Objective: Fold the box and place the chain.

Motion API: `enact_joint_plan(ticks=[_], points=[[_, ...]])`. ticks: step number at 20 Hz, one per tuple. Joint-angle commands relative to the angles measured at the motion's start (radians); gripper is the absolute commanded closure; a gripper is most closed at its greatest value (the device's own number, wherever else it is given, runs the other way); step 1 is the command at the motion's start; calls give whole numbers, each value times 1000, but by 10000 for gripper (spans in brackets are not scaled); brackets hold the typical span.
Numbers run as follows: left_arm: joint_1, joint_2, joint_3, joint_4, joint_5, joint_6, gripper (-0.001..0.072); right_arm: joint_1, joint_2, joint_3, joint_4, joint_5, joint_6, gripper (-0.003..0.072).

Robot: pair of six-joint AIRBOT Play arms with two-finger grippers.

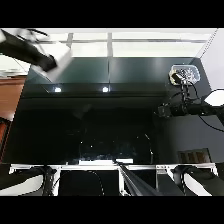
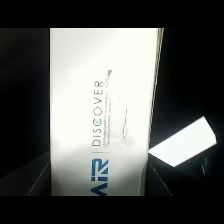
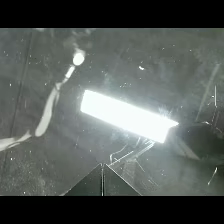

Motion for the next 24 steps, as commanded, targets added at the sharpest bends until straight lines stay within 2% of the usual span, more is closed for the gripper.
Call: enact_joint_plan(ticks=[1,5,9,15,21,22,23,24], points=[[235,-93,92,-45,189,-95,358,-1,1,0,0,-22,15,671],[351,-320,253,-30,112,-100,358,-1,0,0,4,-24,33,671],[372,-531,422,-31,79,-58,358,0,0,0,6,0,55,671],[376,-703,439,-14,131,-40,358,0,1,0,8,0,54,671],[377,-761,439,-5,163,-37,358,0,1,0,10,-10,54,671],[372,-760,441,-3,164,-37,329,0,1,0,10,-10,54,671],[366,-754,447,0,159,-38,140,0,1,0,10,-10,54,671],[361,-742,459,6,151,-51,-7,0,1,0,10,-10,54,671]])
